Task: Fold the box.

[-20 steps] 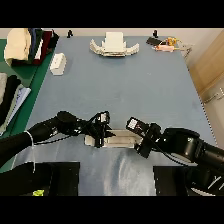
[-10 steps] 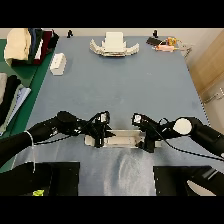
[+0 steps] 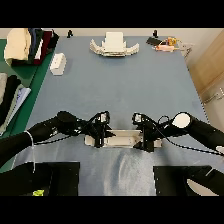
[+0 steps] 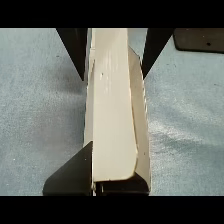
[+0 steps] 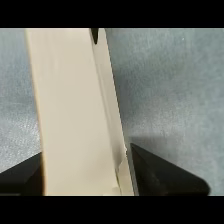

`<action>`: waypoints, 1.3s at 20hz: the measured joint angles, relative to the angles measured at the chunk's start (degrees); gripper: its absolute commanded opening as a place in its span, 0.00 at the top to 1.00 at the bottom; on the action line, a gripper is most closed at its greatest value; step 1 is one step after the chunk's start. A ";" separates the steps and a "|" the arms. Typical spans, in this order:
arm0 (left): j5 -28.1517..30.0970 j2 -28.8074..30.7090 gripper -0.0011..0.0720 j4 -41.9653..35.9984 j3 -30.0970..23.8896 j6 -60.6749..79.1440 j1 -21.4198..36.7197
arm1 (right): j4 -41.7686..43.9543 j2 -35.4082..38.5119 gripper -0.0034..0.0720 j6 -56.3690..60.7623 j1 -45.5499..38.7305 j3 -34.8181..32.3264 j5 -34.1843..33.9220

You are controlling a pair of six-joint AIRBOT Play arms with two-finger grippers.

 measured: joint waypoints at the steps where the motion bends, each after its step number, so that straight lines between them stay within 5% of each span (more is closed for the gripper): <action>1: 0.02 0.00 0.97 0.00 0.00 0.00 0.00 | 0.11 0.24 0.02 -0.17 -0.02 0.00 0.00; 26: 0.02 0.00 0.97 -0.02 0.00 0.00 0.00 | 0.42 0.85 0.02 -10.54 -0.13 -2.97 -2.08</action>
